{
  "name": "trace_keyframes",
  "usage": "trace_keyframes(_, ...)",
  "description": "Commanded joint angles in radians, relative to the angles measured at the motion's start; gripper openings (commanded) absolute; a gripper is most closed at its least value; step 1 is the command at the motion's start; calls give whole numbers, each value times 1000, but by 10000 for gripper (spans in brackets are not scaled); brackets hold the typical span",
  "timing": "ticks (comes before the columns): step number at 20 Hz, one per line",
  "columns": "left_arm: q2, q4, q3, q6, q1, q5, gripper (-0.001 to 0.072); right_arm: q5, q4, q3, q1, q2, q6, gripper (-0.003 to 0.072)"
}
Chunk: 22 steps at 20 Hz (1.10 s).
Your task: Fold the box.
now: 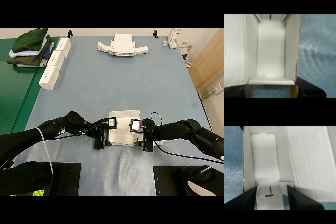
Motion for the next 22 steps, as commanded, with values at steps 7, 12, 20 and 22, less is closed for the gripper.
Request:
trace_keyframes(7, 0, 0, 0, 0, 0, 0, 512, -48, -233, 13, 0, 55, 348, 120)
trace_keyframes(12, 0, 0, 0, 0, 0, 0, 511, -103, -418, 35, 0, 144, 612, 34)
trace_keyframes(20, 0, 0, 0, 0, 0, 0, 512, -443, -848, 47, -216, 154, 1569, 1)
trace_keyframes(22, 0, 0, 0, 0, 0, 0, 512, -462, -611, 43, -336, 111, 1517, 0)
